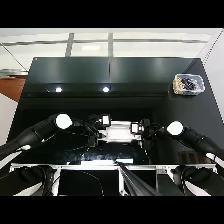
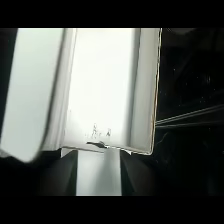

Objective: Fold the box and place the chain.

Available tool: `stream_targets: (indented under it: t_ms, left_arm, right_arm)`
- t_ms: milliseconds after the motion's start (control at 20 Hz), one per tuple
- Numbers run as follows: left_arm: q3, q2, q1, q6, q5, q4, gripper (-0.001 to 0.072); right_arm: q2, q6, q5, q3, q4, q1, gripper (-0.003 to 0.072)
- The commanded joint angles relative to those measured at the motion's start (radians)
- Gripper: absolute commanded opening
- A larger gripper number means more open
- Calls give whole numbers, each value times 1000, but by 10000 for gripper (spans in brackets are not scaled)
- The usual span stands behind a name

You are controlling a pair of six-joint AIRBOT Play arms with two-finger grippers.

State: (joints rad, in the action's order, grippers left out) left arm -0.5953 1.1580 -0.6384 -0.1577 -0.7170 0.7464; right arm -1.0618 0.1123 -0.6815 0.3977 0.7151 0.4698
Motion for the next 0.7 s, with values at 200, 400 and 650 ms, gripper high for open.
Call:
stream_targets:
  t_ms: [200,400,650]
  left_arm:
    - [0,47,-68,10,109,-77,226]
    - [0,70,-85,10,135,-75,220]
    - [0,70,-84,11,134,-75,250]
  right_arm:
    - [-1,0,13,0,-1,0,357]
    - [-1,0,13,0,-1,0,357]
    - [-1,0,13,0,-1,0,357]
